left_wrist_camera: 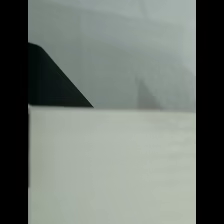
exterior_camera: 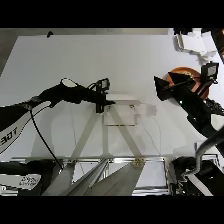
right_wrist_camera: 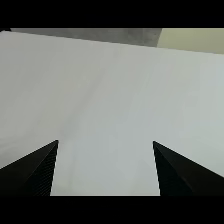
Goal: Fold the box and place the chain.
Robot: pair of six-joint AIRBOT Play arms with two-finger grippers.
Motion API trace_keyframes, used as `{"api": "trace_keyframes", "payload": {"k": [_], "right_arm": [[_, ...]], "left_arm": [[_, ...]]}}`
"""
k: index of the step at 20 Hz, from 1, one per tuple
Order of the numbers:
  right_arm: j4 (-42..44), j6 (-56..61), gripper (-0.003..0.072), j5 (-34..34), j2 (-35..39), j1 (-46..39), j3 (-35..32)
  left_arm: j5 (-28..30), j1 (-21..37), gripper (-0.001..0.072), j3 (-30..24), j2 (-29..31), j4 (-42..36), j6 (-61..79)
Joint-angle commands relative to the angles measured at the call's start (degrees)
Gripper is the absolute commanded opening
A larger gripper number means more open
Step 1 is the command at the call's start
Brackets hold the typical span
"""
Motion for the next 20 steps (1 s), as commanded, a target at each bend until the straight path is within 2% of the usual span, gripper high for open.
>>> {"api": "trace_keyframes", "payload": {"k": [1, 6, 14, 16, 20], "right_arm": [[-0.04, 0.02, 0.0665, -0.02, -1.53, -0.02, 0.02], [-0.02, 0.02, 0.0665, 0.39, -4.70, 0.00, 0.02], [0.02, 0.02, 0.0666, 1.16, -4.57, 0.00, 0.04], [-0.07, 0.02, 0.0666, 5.27, -4.37, -0.02, 0.04], [-3.96, 0.02, 0.0665, 22.95, -4.35, 0.00, 0.07]], "left_arm": [[0.66, -0.02, 0.0007, -0.02, -1.29, 2.23, 1.46], [0.72, 0.11, 0.0006, -0.02, -2.62, 2.56, 1.92], [0.55, 0.07, 0.0008, -0.02, -3.21, 2.71, 1.81], [0.57, 0.07, 0.0008, -0.02, -3.21, 2.71, 1.81], [0.57, 0.07, 0.0008, -0.02, -3.21, 2.69, 1.81]]}}
